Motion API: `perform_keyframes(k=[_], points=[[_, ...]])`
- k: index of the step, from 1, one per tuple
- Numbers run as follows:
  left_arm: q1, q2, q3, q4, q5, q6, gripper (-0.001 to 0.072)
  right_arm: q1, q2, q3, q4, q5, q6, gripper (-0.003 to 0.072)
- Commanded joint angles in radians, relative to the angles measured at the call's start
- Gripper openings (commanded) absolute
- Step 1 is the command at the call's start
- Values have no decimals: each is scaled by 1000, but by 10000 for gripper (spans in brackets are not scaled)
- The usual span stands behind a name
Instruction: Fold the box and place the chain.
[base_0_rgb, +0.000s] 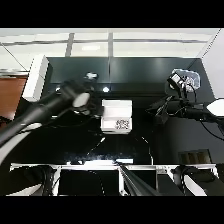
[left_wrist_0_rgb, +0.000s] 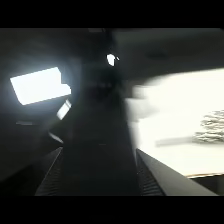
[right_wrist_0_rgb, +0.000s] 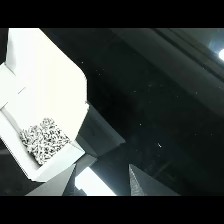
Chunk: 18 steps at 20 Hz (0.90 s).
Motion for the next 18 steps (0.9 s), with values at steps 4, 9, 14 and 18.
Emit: perform_keyframes(k=[4,9,14,18], points=[[386,299,-336,-473,227,696,527,-1,1,1,-1,-4,0,385],[526,284,-464,-932,193,1453,706,-1,1,1,0,-43,0,385],[502,222,-465,-926,253,1858,707,-1,1,1,0,-35,0,386],[479,178,-465,-925,276,2086,707,-1,1,1,0,-35,1,385]])
